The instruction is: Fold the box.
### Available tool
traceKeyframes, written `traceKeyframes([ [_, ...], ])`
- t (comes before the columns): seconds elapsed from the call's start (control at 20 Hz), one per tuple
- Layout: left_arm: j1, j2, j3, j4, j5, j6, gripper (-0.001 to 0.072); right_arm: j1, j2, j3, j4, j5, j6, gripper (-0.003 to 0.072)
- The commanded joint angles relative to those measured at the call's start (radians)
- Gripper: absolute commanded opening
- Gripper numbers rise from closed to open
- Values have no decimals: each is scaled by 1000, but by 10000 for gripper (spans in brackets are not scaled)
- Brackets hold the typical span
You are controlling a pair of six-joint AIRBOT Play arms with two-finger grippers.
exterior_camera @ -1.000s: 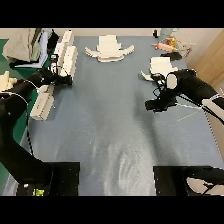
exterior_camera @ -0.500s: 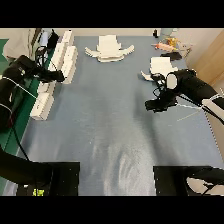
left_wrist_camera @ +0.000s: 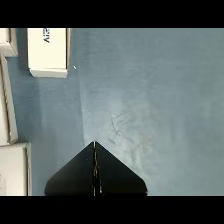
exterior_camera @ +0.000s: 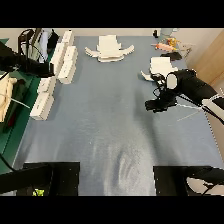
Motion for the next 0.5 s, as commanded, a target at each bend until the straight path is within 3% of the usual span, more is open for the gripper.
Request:
traceKeyframes([
  [0.0,-50,124,-98,0,-89,-38,15,0,0,1,0,0,0,7],
  [0.2,-210,209,-326,1,7,-85,15,0,0,1,0,0,0,7],
  [0.45,-408,211,-514,0,183,-114,16,0,0,1,0,0,0,6],
])
